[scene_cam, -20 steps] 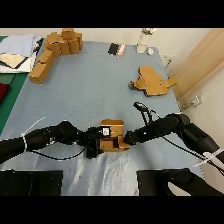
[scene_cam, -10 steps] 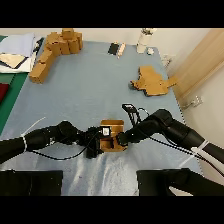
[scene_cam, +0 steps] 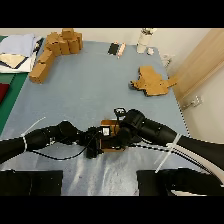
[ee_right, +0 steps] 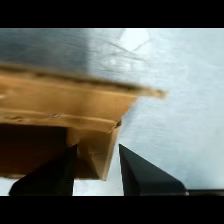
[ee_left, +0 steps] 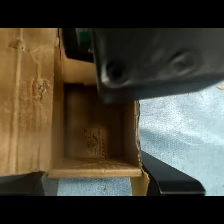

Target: Fold the box.

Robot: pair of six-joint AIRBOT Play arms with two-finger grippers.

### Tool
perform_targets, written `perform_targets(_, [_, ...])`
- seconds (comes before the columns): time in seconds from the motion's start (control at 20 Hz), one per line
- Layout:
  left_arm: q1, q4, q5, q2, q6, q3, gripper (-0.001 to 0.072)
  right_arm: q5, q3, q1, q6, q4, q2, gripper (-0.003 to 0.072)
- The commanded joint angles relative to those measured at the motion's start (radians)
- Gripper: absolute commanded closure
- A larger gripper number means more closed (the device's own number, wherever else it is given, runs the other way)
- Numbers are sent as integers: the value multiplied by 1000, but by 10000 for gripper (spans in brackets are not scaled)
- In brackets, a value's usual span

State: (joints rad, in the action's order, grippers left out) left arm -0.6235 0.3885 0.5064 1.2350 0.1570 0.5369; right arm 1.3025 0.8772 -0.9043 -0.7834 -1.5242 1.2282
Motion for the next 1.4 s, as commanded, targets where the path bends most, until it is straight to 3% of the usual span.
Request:
perform_targets(0.0, [0, 0, 0, 0, 0, 0, 254, 50, 19, -18, 69, 29, 64, 283])
perform_targets(0.4, [0, 0, 0, 0, 0, 0, 255, -10, 31, -18, 104, 17, 126, 283])
perform_targets(0.45, [0, 0, 0, 0, 0, 0, 254, -8, 38, -18, 103, 17, 136, 310])
perform_targets(0.55, [0, 0, 0, 0, 0, 0, 254, -9, 49, -18, 103, 18, 146, 459])
perform_targets(0.6, [0, 0, 0, 0, 0, 0, 254, -8, 49, -18, 103, 18, 146, 581])
perform_targets(0.7, [0, 0, 0, 0, 0, 0, 254, -6, 49, -18, 102, 18, 146, 683])
perform_targets(0.85, [0, 0, 0, 0, 0, 0, 254, -4, 49, -18, 94, 18, 146, 683])
perform_targets(0.9, [0, 0, 0, 0, 0, 0, 254, -2, 50, -18, 90, 18, 143, 625])
perform_targets(0.95, [0, 0, 0, 0, 0, 0, 254, 5, 50, -18, 89, 18, 136, 407])
perform_targets(1.0, [0, 0, 0, 0, 0, 0, 254, 16, 50, -18, 84, 18, 124, 321])
perform_targets(1.35, [0, 0, 0, 0, 0, 0, 254, 64, 50, -11, 96, 6, -89, 322])
